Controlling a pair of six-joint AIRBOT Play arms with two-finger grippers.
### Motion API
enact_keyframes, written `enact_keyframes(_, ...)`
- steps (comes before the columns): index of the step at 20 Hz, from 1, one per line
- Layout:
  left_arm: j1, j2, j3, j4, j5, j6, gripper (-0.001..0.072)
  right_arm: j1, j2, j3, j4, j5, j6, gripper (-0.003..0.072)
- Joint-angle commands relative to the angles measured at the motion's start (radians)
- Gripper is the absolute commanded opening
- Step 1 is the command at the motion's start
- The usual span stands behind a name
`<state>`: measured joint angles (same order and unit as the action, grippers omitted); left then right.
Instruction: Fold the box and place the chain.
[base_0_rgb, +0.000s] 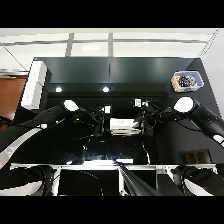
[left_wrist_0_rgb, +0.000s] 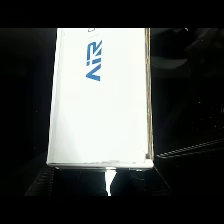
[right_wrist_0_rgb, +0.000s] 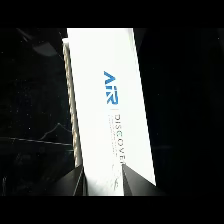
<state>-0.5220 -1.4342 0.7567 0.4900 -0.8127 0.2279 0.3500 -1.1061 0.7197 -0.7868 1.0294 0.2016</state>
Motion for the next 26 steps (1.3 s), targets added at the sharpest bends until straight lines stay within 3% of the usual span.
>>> enact_keyframes(1, 0.0, -0.001, 0.0, 0.0, 0.0, 0.0, 0.0353, 0.001, 0.0, 0.0, 0.0, -0.002, 0.0, 0.0285)
enact_keyframes(26, 0.0, -0.001, 0.0, 0.0, 0.0, 0.0, 0.0353, 0.001, -0.008, -0.016, -0.049, 0.02, 0.043, 0.0284)
